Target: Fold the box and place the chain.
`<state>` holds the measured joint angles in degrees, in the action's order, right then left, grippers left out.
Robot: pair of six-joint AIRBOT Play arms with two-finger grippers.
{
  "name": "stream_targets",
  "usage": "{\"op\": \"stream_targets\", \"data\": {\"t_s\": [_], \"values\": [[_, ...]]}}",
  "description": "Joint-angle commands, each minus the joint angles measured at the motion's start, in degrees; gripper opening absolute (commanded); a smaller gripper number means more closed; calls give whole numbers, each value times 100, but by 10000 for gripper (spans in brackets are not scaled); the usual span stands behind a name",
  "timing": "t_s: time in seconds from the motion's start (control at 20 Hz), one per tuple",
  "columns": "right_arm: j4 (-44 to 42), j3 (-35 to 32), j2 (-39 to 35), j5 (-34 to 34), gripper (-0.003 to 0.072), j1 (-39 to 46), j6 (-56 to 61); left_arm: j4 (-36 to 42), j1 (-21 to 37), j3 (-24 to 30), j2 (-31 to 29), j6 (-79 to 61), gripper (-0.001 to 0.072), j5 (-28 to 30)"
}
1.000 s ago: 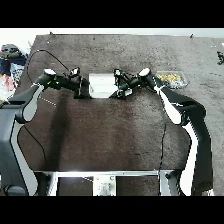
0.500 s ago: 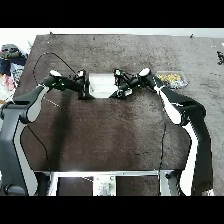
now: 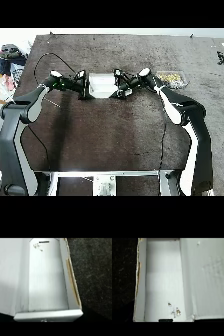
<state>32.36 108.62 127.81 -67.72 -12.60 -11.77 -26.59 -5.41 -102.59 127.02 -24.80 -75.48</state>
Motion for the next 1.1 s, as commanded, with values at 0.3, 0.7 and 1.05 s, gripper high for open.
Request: {"op": "stream_targets", "data": {"t_s": [0.3, 0.7, 1.05], "values": [[0, 0, -4, 0, 503, -7, 0, -2, -2, -2, 0, -11, 367, -37], [0, 0, -4, 0, 503, -7, 0, 4, -2, -2, 0, -13, 368, -35], [0, 0, -4, 0, 503, -7, 0, 4, -2, -2, -2, -13, 367, -35]]}}
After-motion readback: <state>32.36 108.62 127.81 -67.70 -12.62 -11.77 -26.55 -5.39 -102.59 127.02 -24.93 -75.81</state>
